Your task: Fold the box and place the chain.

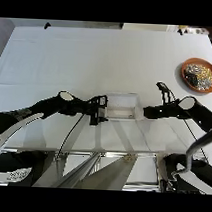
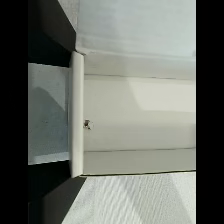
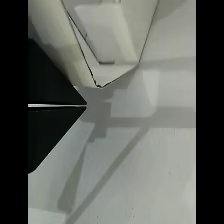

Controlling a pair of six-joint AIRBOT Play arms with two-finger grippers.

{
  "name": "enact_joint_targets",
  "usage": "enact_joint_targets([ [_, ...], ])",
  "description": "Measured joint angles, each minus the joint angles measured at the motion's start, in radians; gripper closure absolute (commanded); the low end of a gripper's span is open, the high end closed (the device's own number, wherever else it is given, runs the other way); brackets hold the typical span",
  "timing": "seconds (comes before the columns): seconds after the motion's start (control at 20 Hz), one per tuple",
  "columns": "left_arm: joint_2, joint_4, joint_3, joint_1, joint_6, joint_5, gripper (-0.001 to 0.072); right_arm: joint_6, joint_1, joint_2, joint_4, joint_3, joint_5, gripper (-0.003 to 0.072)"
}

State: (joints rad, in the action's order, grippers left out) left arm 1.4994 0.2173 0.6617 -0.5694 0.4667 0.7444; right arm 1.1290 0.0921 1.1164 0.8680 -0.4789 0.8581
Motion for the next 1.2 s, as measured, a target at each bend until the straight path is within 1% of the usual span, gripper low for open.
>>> enact_joint_targets([
  [0.15, 0.0, 0.0, 0.0, 0.0, 0.0, 0.0, 0.05, -0.04, 0.004, -0.024, -0.052, -0.001, 0.023, 0.0586],
  [0.2, 0.0, 0.0, 0.0, 0.0, 0.0, 0.0, 0.05, -0.048, 0.005, -0.039, -0.061, -0.003, 0.028, 0.0532],
  [0.25, 0.0, 0.0, 0.0, 0.0, 0.0, 0.0, 0.05, -0.054, 0.006, -0.056, -0.064, -0.005, 0.033, 0.0508],
  [0.35, 0.0, 0.0, 0.0, 0.0, 0.0, 0.0, 0.05, -0.061, 0.006, -0.084, -0.071, -0.01, 0.041, 0.0502],
  [0.45, 0.0, 0.0, 0.0, 0.0, 0.0, 0.0, 0.05, -0.062, 0.006, -0.101, -0.075, -0.014, 0.056, 0.0446],
  [0.5, 0.0, 0.0, 0.0, 0.0, 0.0, 0.0, 0.05, -0.063, 0.007, -0.107, -0.077, -0.016, 0.069, 0.0435],
  [0.75, 0.0, 0.0, 0.0, 0.0, 0.0, 0.0, 0.05, -0.064, 0.007, -0.118, -0.084, -0.019, 0.106, 0.0432],
  [0.8, 0.0, 0.0, 0.0, 0.0, 0.0, 0.0, 0.05, -0.064, 0.007, -0.119, -0.084, -0.019, 0.113, 0.0414],
  [0.9, 0.0, 0.0, 0.0, 0.0, 0.0, 0.0, 0.05, -0.065, 0.007, -0.12, -0.085, -0.019, 0.124, 0.0406],
  [0.95, 0.0, 0.0, 0.0, 0.0, 0.0, 0.0, 0.05, -0.065, 0.008, -0.12, -0.085, -0.019, 0.128, 0.0383],
  [1.0, 0.0, 0.0, 0.0, 0.0, 0.0, 0.0, 0.05, -0.065, 0.012, -0.12, -0.085, -0.019, 0.129, 0.0329],
  [1.1, 0.0, 0.0, 0.0, 0.0, 0.0, 0.0, 0.05, -0.063, 0.034, -0.119, -0.083, -0.02, 0.127, 0.0316],
  [1.15, 0.0, 0.0, 0.0, 0.0, 0.0, 0.0, 0.05, -0.053, 0.051, -0.114, -0.078, -0.025, 0.119, 0.0253],
  [1.2, 0.0, 0.0, 0.0, 0.0, 0.0, 0.0, 0.05, -0.038, 0.071, -0.107, -0.065, -0.035, 0.112, 0.0207],
])
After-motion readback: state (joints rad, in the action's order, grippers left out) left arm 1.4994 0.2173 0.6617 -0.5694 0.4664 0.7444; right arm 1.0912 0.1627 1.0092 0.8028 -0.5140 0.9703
